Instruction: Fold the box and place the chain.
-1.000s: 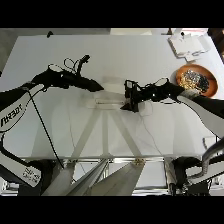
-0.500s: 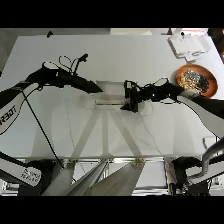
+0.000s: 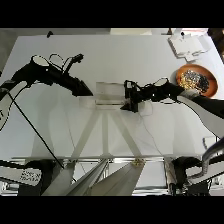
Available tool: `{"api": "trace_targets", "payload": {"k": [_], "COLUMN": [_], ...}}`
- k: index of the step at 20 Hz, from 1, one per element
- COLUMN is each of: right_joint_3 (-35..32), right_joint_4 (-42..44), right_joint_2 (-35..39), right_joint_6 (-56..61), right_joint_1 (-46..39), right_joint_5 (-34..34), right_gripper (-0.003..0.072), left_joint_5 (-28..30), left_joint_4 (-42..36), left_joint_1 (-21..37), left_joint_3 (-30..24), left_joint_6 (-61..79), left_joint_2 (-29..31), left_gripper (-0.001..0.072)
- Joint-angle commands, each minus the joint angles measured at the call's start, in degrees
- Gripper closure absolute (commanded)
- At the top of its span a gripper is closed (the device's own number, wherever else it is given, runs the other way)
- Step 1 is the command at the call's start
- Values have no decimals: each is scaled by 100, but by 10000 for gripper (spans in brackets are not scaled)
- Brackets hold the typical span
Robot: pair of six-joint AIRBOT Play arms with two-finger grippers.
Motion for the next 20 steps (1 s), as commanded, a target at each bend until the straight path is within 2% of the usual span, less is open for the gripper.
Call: {"api": "trace_targets", "payload": {"k": [1,3,6,7,9,11,13,20], "right_joint_3": [4,4,4,4,4,4,4,4], "right_joint_4": [4,4,4,2,2,4,4,4], "right_joint_2": [4,4,4,4,4,4,4,4], "right_joint_6": [-2,-2,-2,-2,-2,-2,-2,-2], "right_joint_1": [-2,0,-2,0,0,-2,-2,0], "right_joint_5": [2,2,2,2,2,2,2,2], "right_gripper": [228,228,228,228,228,228,228,228], "left_joint_5": [350,1113,2122,2310,2302,2304,2306,2111], "left_joint_4": [632,809,929,925,925,745,560,76], "left_joint_1": [-48,-153,-221,-227,-238,-240,-262,-621], "left_joint_3": [0,-98,-326,-448,-647,-898,-1169,-1370], "left_joint_6": [214,315,841,1233,2070,2673,3244,3976], "left_joint_2": [109,304,616,699,723,686,651,424], "left_gripper": [391,267,230,185,155,52,16,18]}}
